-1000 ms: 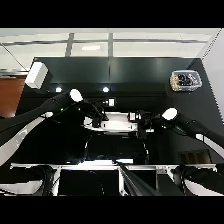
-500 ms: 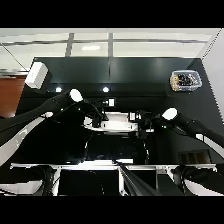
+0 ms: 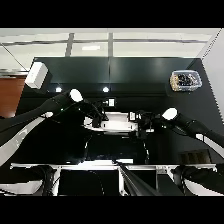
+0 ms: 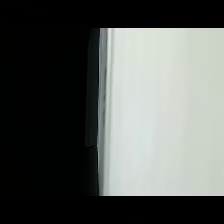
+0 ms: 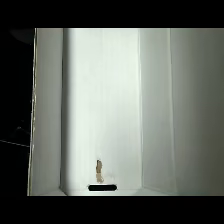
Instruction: Fold the box and place the chain.
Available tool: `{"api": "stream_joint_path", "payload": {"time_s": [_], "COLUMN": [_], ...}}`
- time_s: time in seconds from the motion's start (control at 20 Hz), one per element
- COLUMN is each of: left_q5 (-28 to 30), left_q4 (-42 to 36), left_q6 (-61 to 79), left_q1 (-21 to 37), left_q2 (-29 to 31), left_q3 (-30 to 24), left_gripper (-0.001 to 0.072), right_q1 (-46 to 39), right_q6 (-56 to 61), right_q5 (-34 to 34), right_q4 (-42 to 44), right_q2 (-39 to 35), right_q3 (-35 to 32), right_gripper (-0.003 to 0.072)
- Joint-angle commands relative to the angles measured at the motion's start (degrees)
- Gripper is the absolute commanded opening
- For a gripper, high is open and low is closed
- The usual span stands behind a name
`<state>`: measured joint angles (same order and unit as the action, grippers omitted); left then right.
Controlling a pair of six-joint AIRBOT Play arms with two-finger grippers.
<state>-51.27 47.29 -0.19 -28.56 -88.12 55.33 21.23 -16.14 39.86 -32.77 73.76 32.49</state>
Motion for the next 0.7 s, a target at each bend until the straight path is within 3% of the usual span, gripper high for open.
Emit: {"api": "stream_joint_path", "payload": {"time_s": [0.0, 0.35, 0.4, 0.5, 0.55, 0.6, 0.65], "left_q5": [0.0, -1.66, -2.95, -5.09, -5.75, -6.32, -6.49], "left_q4": [0.02, 0.33, 0.85, 3.45, 5.14, 7.02, 9.2], "left_q6": [0.0, -3.17, -3.78, -4.5, -6.34, -8.44, -10.97], "left_q1": [0.0, 0.02, 0.02, 0.02, 0.15, 0.44, 0.72], "left_q2": [-0.02, 0.55, 1.18, 3.21, 4.42, 5.53, 6.93], "left_q3": [0.02, 0.57, 1.2, 2.49, 3.02, 3.41, 3.56], "left_gripper": [0.0024, 0.0026, 0.0059, 0.0413, 0.0626, 0.0709, 0.0709], "right_q1": [-0.04, -0.04, -0.04, -0.04, -0.04, -0.04, -0.04], "right_q6": [0.04, 0.04, 0.04, 0.04, 0.02, -0.22, -0.28], "right_q5": [-0.22, -0.22, -0.22, -0.22, 0.04, 0.28, 0.57], "right_q4": [0.15, 0.13, 0.13, 0.13, -0.04, -0.17, -0.26], "right_q2": [0.02, 0.02, 0.02, 0.02, 0.02, 0.02, 0.02], "right_q3": [0.04, 0.04, 0.04, 0.04, 0.04, 0.04, 0.04], "right_gripper": [0.0483, 0.0475, 0.0475, 0.0475, 0.0475, 0.0474, 0.0474]}}
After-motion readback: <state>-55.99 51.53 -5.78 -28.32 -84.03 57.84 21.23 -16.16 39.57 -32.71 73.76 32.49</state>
